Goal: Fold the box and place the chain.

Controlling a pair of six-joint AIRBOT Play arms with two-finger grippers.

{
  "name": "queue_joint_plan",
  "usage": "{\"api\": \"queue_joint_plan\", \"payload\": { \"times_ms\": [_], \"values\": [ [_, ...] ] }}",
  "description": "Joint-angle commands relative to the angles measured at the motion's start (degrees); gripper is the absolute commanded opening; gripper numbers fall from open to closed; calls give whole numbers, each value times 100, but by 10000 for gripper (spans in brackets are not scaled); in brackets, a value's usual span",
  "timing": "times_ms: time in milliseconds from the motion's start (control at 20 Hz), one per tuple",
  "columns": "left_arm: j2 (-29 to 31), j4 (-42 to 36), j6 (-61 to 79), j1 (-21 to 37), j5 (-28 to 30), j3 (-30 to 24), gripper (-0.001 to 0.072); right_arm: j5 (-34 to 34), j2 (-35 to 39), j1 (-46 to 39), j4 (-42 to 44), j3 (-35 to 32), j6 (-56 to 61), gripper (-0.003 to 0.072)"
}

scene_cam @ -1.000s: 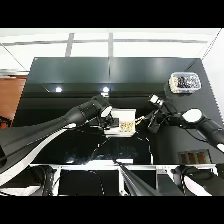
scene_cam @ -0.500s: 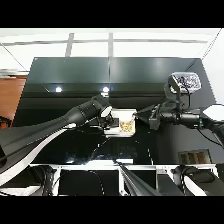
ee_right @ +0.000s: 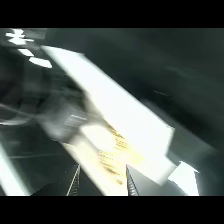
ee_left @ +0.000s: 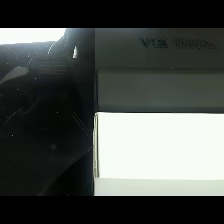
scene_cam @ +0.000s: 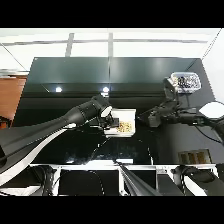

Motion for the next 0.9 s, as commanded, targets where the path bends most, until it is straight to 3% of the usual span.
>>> {"api": "queue_joint_plan", "payload": {
  "times_ms": [0,150,650,700,750,800,850],
  "values": [
    [2,-2,0,0,2,2,32,350,173,-957,-1167,66,411,339],
    [0,24,4,2,-46,2,32,496,190,-1349,-1172,63,407,338],
    [24,-52,-175,-11,260,192,35,584,190,-1351,-1213,59,407,339],
    [24,-50,-173,-11,256,223,142,584,190,-1351,-1213,59,407,338],
    [44,-52,-173,-13,240,258,402,584,190,-1351,-1215,59,409,339],
    [98,-33,-170,-35,210,302,529,584,190,-1351,-1215,59,409,339],
    [195,22,-79,-39,195,332,528,584,190,-1351,-1213,59,409,339]
  ]
}}
